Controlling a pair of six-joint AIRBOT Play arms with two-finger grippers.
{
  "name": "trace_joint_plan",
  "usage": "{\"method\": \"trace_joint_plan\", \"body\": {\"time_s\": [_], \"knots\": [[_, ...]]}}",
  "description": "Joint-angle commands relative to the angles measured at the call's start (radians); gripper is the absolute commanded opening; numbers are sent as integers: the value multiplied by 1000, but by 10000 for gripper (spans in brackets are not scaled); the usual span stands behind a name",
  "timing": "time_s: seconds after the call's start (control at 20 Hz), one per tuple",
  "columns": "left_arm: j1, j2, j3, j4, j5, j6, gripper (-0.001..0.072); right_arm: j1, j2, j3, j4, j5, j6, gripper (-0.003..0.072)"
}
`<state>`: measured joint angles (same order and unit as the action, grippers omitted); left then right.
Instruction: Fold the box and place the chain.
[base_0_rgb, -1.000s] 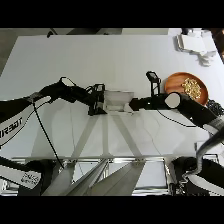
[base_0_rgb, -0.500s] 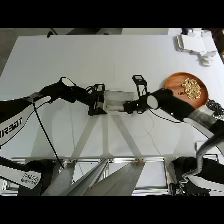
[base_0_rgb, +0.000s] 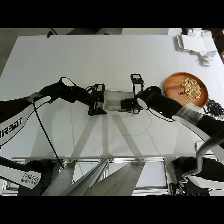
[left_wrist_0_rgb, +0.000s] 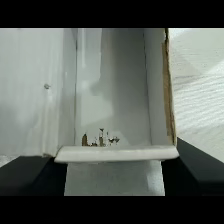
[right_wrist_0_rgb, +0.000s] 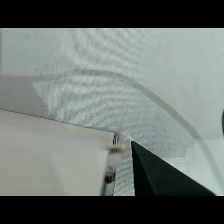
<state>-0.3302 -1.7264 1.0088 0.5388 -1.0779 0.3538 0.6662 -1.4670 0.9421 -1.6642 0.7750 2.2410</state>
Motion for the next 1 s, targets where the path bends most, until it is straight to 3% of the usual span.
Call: {"method": "trace_joint_plan", "body": {"time_s": [0.0,0.1,0.2,0.25,0.3,0.35,0.4,0.55,0.75,0.95], "knots": [[0,0,0,0,0,0,214,18,-13,5,-14,0,66,151],[0,0,0,0,0,0,214,18,-13,5,-14,-13,67,30],[0,0,0,0,0,0,214,18,-13,5,-14,-13,67,12],[0,0,0,0,0,0,214,18,-13,5,-14,-14,66,50],[0,0,0,0,0,0,214,18,-11,5,-13,-13,66,226],[0,0,0,0,0,0,214,18,-6,5,-12,-10,65,464],[0,0,0,0,0,0,214,18,6,5,-12,-3,57,568],[0,0,0,0,0,0,214,18,79,5,-11,38,-6,565],[0,0,0,0,0,0,214,11,254,5,-13,199,-153,565],[0,0,0,0,0,0,214,-137,442,5,-14,221,-336,561]]}}
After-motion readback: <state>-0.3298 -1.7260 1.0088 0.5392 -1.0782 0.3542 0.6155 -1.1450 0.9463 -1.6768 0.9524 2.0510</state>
